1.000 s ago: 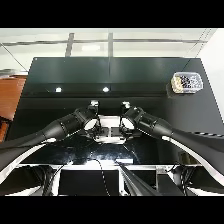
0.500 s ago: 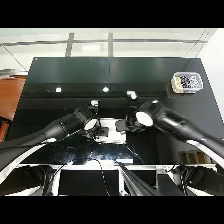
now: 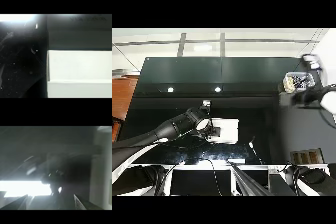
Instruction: Fold the box and place the chain.
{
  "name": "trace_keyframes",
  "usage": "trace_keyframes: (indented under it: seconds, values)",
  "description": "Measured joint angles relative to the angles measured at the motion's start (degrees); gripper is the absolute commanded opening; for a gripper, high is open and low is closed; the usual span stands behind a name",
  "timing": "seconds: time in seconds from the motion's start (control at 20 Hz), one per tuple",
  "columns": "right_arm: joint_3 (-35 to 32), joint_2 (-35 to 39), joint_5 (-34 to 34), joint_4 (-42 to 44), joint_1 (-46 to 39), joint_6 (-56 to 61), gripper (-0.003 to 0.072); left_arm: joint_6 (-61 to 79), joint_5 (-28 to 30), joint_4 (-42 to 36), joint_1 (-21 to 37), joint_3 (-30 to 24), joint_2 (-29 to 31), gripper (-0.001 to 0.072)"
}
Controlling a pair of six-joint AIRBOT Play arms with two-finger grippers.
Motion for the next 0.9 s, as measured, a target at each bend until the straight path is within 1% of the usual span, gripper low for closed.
trace_keyframes:
  seconds: [0.05, 0.15, 0.2, 0.25, 0.35, 0.4, 0.45, 0.5, 0.55, 0.7, 0.8, 0.9]
  values:
    - [0.04, -0.96, -2.14, 0.26, -4.92, -1.20, 0.0698, 0.00, -0.02, 0.00, 0.00, 0.00, 0.00, 0.0026]
    - [0.85, -4.66, -6.29, 3.58, -13.81, -3.78, 0.0697, 0.00, -0.02, 0.00, 0.00, 0.00, 0.00, 0.0026]
    - [1.86, -7.50, -8.17, 6.08, -17.70, -4.85, 0.0603, 0.00, -0.02, 0.00, 0.00, 0.00, 0.00, 0.0026]
    - [3.26, -10.60, -9.51, 8.52, -20.79, -5.57, 0.0583, 0.00, -0.04, -0.02, 0.00, 0.00, 0.00, 0.0026]
    - [7.50, -17.86, -11.69, 12.76, -25.22, -6.51, 0.0583, 0.00, -0.04, 0.00, 0.00, 0.00, 0.00, 0.0026]
    - [10.19, -21.86, -12.41, 14.58, -26.69, -6.60, 0.0565, -0.02, -0.04, -0.02, 0.00, 0.00, 0.00, 0.0026]
    - [12.96, -25.53, -12.83, 15.89, -27.67, -6.49, 0.0525, -0.02, -0.04, -0.02, 0.00, 0.00, 0.00, 0.0026]
    - [16.04, -29.44, -12.94, 16.98, -28.41, -5.73, 0.0525, -0.02, -0.04, -0.02, 0.00, 0.00, 0.00, 0.0026]
    - [18.82, -32.72, -12.90, 17.84, -28.96, -4.63, 0.0468, -0.02, -0.04, -0.02, 0.00, 0.00, 0.00, 0.0026]
    - [26.27, -41.20, -12.66, 19.37, -29.81, -0.90, 0.0470, -0.02, -0.04, -0.02, 0.00, 0.00, 0.00, 0.0026]
    - [29.27, -45.05, -12.24, 19.91, -30.10, 1.20, 0.0471, -0.02, -0.04, 0.00, 0.00, 0.00, 0.00, 0.0026]
    - [30.91, -47.80, -11.89, 20.15, -30.27, 2.51, 0.0471, -0.02, -0.02, 0.02, 0.00, 0.00, 0.00, 0.0026]
